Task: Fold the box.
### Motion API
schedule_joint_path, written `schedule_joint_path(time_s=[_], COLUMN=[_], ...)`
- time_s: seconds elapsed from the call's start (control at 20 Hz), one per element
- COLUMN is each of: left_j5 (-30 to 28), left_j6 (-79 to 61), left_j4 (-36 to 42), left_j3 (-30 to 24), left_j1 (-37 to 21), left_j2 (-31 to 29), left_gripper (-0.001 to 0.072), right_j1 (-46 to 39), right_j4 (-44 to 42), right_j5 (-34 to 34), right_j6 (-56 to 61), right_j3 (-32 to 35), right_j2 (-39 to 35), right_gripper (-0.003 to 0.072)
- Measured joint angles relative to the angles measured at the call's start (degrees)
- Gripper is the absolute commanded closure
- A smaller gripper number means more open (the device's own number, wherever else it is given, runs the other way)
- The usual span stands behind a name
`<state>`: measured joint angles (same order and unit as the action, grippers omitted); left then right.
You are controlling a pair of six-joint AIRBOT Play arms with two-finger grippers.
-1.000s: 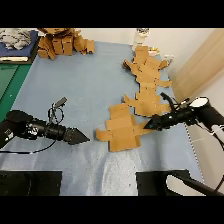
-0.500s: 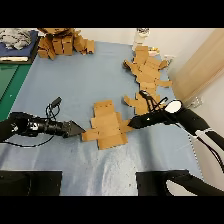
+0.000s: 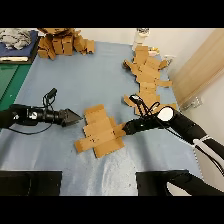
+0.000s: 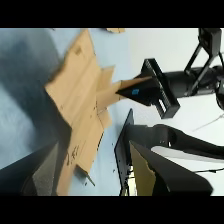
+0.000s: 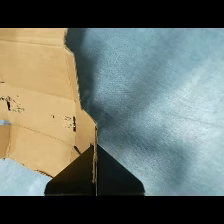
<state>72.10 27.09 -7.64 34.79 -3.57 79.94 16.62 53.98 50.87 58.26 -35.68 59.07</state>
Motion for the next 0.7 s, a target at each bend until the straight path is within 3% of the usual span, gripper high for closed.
schedule_joint_path(time_s=[0.25,0.7], left_j5=[-0.2,0.2], left_j6=[-0.3,-2.9], left_j4=[0.2,0.8], left_j3=[3.1,3.9], left_j1=[-0.2,-0.2], left_j2=[4.0,5.3], left_gripper=[0.0017,0.0016], right_j1=[0.3,0.4], right_j4=[0.3,0.3], right_j5=[-0.2,-0.2], right_j6=[0.9,1.7], right_j3=[0.2,0.2], right_j2=[-1.4,-1.7], right_gripper=[0.0685,0.0685])
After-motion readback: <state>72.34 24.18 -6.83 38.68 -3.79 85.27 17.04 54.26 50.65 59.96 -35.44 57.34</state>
